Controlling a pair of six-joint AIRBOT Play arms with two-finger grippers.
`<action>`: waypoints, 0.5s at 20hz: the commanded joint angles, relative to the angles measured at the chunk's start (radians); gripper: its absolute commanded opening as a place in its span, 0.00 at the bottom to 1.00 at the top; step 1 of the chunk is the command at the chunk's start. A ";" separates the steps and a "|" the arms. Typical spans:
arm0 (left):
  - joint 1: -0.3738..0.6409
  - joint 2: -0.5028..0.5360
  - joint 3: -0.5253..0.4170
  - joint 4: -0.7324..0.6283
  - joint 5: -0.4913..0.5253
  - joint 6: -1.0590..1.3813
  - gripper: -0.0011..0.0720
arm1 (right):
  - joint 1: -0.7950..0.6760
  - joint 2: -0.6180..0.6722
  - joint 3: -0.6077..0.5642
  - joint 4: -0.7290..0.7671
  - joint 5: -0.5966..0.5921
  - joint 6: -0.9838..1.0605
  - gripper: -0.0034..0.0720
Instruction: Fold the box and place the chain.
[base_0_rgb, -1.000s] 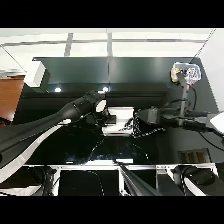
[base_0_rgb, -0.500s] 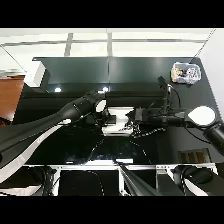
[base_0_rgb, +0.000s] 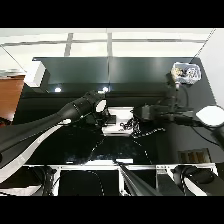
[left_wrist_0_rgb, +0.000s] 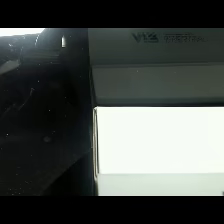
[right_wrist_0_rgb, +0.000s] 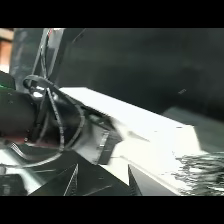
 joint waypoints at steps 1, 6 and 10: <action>0.001 0.000 0.000 0.000 0.000 0.000 0.06 | -0.072 0.135 -0.010 -0.177 0.139 -0.018 0.55; 0.001 0.000 0.000 0.000 0.003 0.000 0.06 | -0.086 0.229 -0.103 -0.658 0.140 -0.067 0.80; 0.000 0.000 0.000 0.000 0.004 0.000 0.06 | -0.072 0.134 -0.206 -0.557 0.002 -0.417 0.98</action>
